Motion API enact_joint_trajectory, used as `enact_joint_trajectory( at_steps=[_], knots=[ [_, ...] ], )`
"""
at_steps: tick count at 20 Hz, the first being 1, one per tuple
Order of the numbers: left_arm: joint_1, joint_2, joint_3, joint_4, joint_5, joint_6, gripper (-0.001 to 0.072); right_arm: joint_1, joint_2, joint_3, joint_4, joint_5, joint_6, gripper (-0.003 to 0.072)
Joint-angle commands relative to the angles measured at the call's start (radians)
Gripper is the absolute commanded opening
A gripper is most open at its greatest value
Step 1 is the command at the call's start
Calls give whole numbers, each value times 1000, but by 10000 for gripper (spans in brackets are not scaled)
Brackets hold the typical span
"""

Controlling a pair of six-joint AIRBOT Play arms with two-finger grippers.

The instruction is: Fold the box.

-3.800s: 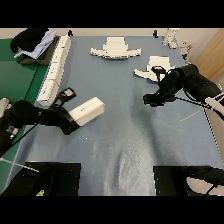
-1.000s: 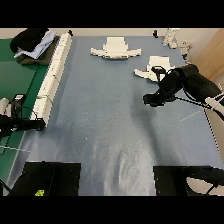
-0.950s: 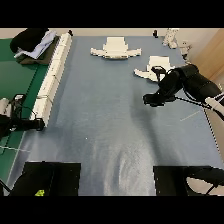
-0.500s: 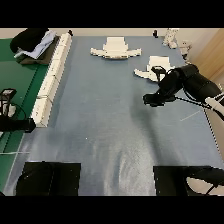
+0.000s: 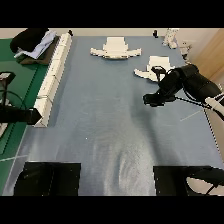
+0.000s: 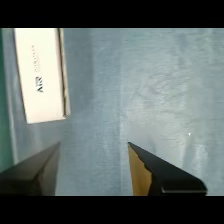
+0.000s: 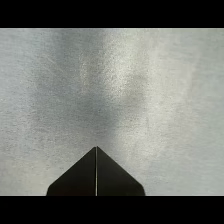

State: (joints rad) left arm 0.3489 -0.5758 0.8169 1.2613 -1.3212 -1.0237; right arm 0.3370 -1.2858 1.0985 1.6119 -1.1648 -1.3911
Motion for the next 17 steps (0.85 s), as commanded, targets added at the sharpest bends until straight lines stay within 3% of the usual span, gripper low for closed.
enact_joint_trajectory(
  at_steps=[1,3,5,6,7,9,12,17],
  knots=[
    [-229,-98,82,-10,23,-51,495,-1,-1,1,0,0,0,4],
    [-381,-196,121,-19,95,-65,461,-1,-1,1,0,0,0,5],
    [-514,-294,151,-63,169,-95,103,-1,-1,1,0,0,0,4],
    [-577,-343,164,-81,202,-95,95,-1,-1,1,0,0,0,4],
    [-628,-386,173,-84,230,-95,10,-1,-1,1,0,0,0,4],
    [-703,-463,177,-84,274,-95,17,-1,-1,1,0,0,0,4],
    [-738,-549,177,-109,278,-96,17,-1,-1,1,0,0,0,4],
    [-740,-584,176,-117,283,-95,17,-1,-1,1,0,0,0,4]
  ],
)
